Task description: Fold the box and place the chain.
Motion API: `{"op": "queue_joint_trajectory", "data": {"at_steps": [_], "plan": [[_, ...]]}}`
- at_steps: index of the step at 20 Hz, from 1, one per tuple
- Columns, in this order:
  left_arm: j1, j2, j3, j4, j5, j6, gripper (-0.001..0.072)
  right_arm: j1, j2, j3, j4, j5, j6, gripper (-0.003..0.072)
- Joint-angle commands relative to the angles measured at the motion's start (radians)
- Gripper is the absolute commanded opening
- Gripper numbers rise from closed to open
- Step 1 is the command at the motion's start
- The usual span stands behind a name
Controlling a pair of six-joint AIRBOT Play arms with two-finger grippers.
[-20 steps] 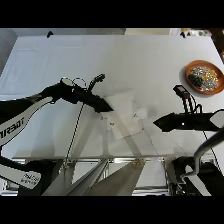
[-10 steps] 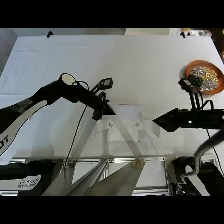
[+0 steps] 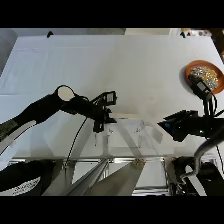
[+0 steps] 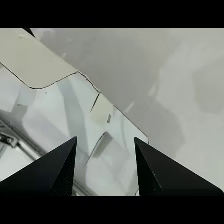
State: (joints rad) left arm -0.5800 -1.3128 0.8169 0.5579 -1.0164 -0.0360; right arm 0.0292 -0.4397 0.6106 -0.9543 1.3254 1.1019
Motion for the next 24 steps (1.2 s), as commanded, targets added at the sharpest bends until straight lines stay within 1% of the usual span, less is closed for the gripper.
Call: {"op": "queue_joint_trajectory", "data": {"at_steps": [1, 4, 6, 8, 14, 24], "plan": [[-0.007, -0.012, -0.041, -0.015, 0.109, 0.113, 0.0003, 0.001, 0.018, 0.001, -0.001, -0.009, 0.001, 0.0403], [-0.007, -0.09, -0.041, -0.095, 0.169, 0.203, 0.0003, 0.001, 0.018, 0.001, -0.002, -0.009, 0.0, 0.0403], [-0.008, -0.13, -0.041, -0.125, 0.172, 0.253, 0.0004, 0.001, 0.018, 0.001, -0.002, -0.013, 0.0, 0.0402], [-0.007, -0.15, -0.041, -0.124, 0.175, 0.257, 0.0004, 0.001, 0.018, 0.001, -0.002, -0.024, 0.0, 0.0402], [-0.007, -0.158, -0.041, -0.123, 0.239, 0.257, 0.0005, 0.001, 0.018, 0.001, -0.002, -0.039, 0.0, 0.0402], [-0.008, -0.181, -0.041, -0.123, 0.241, 0.257, 0.0005, 0.001, 0.018, 0.001, -0.003, -0.039, 0.0, 0.0402]]}}
